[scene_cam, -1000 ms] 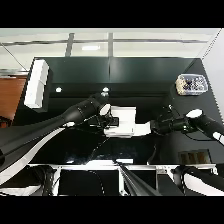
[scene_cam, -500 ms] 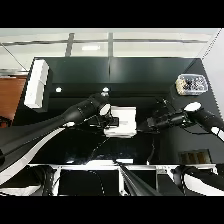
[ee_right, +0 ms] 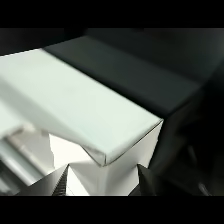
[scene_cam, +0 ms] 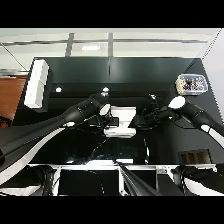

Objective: Fold the box and place the chain.

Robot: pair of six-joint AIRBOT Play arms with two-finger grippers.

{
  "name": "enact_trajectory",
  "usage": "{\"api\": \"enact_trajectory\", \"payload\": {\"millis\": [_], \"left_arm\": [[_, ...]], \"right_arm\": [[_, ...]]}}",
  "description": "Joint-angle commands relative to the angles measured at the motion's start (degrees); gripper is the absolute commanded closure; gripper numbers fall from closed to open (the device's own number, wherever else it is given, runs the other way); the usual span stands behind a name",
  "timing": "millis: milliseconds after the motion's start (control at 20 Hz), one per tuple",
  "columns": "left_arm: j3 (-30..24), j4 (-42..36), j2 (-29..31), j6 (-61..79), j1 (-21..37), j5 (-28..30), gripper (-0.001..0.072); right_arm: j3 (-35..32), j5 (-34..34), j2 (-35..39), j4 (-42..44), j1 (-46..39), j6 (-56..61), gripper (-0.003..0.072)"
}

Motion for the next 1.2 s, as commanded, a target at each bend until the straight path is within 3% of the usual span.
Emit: {"api": "enact_trajectory", "payload": {"millis": [0, 200, 250, 450, 700, 800, 1150], "left_arm": [[0.0, 0.02, -0.02, 0.02, 0.04, 0.04, 0.0683], [0.0, 0.02, -0.02, 0.02, 0.04, 0.07, 0.0683], [0.0, 0.02, -0.02, 0.02, 0.04, 0.07, 0.0683], [0.0, 0.02, -0.02, 0.02, 0.04, 0.09, 0.0683], [0.0, 0.04, -0.02, 0.02, 0.04, 0.11, 0.0683], [0.0, 0.04, -0.02, 0.02, 0.04, 0.02, 0.0683], [0.0, 0.04, -0.02, 0.02, 0.04, 0.04, 0.0684]], "right_arm": [[4.2, -5.27, -0.02, -16.0, 8.15, 18.1, 0.0214], [8.35, -4.46, -0.02, -31.76, 15.47, 34.01, 0.0215], [9.03, -4.02, -0.07, -34.21, 16.87, 36.92, 0.0269], [12.5, 1.53, -0.94, -41.72, 20.9, 47.28, 0.0278], [13.97, 3.98, -4.09, -42.73, 23.15, 53.09, 0.0286], [13.97, 3.78, -4.94, -42.82, 23.12, 53.68, 0.0363], [13.97, 3.8, -6.36, -42.64, 23.12, 54.34, 0.0383]]}}
